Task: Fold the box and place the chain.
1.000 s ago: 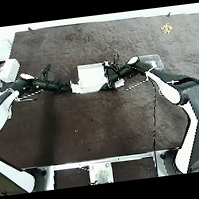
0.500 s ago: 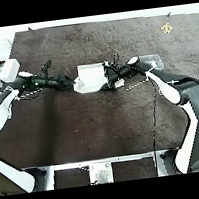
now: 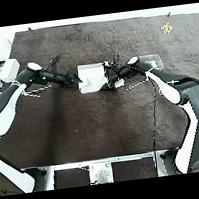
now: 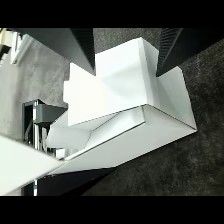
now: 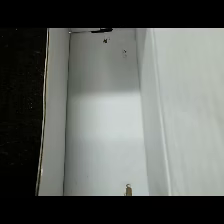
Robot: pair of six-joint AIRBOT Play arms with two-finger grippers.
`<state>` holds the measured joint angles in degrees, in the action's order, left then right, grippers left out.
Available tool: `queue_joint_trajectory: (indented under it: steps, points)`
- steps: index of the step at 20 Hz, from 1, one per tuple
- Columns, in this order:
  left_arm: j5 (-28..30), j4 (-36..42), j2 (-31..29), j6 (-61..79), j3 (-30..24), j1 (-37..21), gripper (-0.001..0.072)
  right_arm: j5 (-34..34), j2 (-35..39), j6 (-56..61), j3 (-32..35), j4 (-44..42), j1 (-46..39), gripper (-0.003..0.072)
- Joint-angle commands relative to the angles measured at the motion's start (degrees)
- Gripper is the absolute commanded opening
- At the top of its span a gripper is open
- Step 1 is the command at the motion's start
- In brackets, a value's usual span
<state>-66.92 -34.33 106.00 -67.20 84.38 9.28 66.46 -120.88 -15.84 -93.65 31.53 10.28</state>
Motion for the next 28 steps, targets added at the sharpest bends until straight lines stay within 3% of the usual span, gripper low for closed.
queue_joint_trajectory:
  steps: [1,8,17,23,28]
  points:
    - [0.4,-10.3,0.0,-10.0,4.9,3.5,0.0414,0.0,0.0,0.0,0.0,0.0,0.0,0.0426]
    - [1.8,-27.5,0.1,-24.7,9.7,8.8,0.0414,0.0,0.0,0.0,0.0,0.0,0.0,0.0426]
    - [3.3,-38.7,0.3,-34.8,10.0,12.9,0.0414,0.0,0.0,0.0,0.0,0.0,0.0,0.0426]
    - [-8.8,-45.0,7.7,-39.4,22.3,15.7,0.0414,0.0,0.0,0.0,0.0,0.0,0.0,0.0426]
    - [-10.1,-53.4,9.6,-42.8,25.7,18.4,0.0412,0.2,0.0,0.0,0.0,0.0,0.0,0.0426]
